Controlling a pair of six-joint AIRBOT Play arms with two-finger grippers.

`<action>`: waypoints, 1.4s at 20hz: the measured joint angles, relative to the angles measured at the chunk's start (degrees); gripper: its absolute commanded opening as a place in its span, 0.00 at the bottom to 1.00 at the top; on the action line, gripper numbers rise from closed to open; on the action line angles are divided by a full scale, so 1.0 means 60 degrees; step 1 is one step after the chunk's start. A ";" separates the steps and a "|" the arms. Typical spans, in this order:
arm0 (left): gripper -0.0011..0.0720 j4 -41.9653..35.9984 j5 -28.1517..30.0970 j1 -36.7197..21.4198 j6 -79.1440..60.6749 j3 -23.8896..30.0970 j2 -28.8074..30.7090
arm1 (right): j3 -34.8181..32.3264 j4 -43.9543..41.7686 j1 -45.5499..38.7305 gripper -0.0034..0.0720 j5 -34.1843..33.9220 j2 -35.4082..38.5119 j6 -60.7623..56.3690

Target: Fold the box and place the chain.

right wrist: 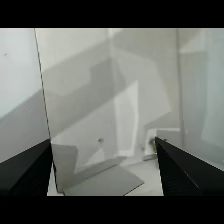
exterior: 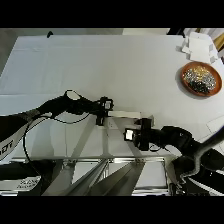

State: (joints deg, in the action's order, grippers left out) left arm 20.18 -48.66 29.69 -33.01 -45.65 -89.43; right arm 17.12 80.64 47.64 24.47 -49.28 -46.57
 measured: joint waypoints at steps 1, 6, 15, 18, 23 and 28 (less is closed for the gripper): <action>0.03 0.0000 0.0000 0.0000 0.0000 0.0000 0.0000 | 0.0051 -0.0051 -0.0029 0.95 0.0018 0.0033 -0.0011; 0.03 -0.0004 0.0000 0.0000 0.0000 0.0000 0.0000 | 0.0222 -0.0419 -0.0554 0.93 0.0135 0.0324 0.0004; 0.03 0.0000 -0.0004 0.0000 0.0000 0.0000 0.0000 | 0.0288 -0.0729 -0.0940 0.91 0.0856 0.0426 0.0018; 0.03 0.0000 0.0000 0.0000 -0.0004 0.0000 0.0000 | 0.0310 -0.0750 -0.0951 0.90 0.0943 0.0426 0.0018; 0.03 -0.0004 0.0000 0.0000 -0.0004 0.0000 0.0000 | 0.0364 -0.0670 -0.1038 0.90 0.1005 0.0430 0.0018; 0.03 -0.0004 0.0000 0.0000 0.0000 0.0000 0.0000 | 0.0685 -0.0874 -0.1555 0.90 0.1009 0.0426 0.0015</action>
State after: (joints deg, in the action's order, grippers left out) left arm 20.16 -48.66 29.69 -33.01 -45.65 -89.43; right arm 21.23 75.40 38.30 30.52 -46.72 -46.48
